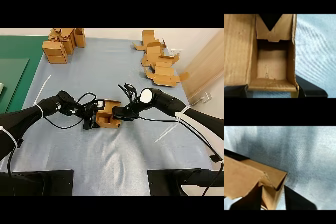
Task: Fold the box.
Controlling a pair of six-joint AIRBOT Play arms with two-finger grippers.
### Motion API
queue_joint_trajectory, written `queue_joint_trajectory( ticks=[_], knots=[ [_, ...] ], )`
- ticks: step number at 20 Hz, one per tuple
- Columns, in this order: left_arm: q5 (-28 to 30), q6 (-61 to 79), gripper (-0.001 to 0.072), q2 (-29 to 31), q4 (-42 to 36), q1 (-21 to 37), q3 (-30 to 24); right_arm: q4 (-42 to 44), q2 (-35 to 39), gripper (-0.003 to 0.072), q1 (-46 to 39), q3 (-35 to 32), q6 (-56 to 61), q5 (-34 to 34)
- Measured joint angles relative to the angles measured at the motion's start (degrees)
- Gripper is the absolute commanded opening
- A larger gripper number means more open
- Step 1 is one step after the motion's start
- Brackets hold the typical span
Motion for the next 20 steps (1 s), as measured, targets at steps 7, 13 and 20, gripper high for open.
queue_joint_trajectory(
  ticks=[7, 13, 20],
  knots=[
    [-1.3, -0.6, 0.0104, 0.0, 0.0, 0.0, 0.0, -0.5, -0.2, 0.001, 0.8, 0.0, 1.8, 0.0],
    [-1.8, -3.4, 0.0104, 0.0, -0.2, 0.0, 0.0, 0.1, -0.2, 0.0312, 1.0, 0.9, 4.1, 0.4],
    [-1.7, -5.7, 0.0104, 0.0, -1.3, -0.1, 0.0, -9.7, -0.4, 0.0312, 1.6, 7.3, 11.7, 10.6]
  ],
)
